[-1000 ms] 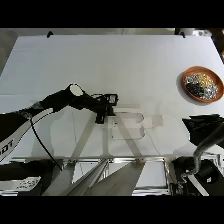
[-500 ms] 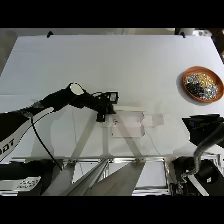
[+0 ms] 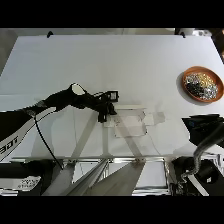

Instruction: Fold the box and place the chain.

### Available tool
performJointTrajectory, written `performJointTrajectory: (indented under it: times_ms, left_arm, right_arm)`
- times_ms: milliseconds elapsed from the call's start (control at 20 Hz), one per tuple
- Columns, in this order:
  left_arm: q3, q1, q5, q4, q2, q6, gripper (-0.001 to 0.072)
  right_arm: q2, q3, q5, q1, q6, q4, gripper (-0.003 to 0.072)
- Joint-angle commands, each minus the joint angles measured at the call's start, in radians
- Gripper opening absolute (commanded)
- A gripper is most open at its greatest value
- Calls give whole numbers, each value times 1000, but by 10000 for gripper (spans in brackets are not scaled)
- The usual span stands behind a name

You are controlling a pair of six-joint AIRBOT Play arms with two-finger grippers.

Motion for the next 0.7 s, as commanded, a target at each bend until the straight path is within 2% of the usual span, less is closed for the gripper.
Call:
performJointTrajectory:
  times_ms: [0, 650]
  left_arm:
    - [1, 0, -1, -1, -2, 0, 11]
    - [1, -3, -8, -1, 2, 0, 5]
  right_arm:
    - [-1, 0, 0, 0, 0, -1, 315]
    - [-1, 0, -1, 0, 0, -1, 315]
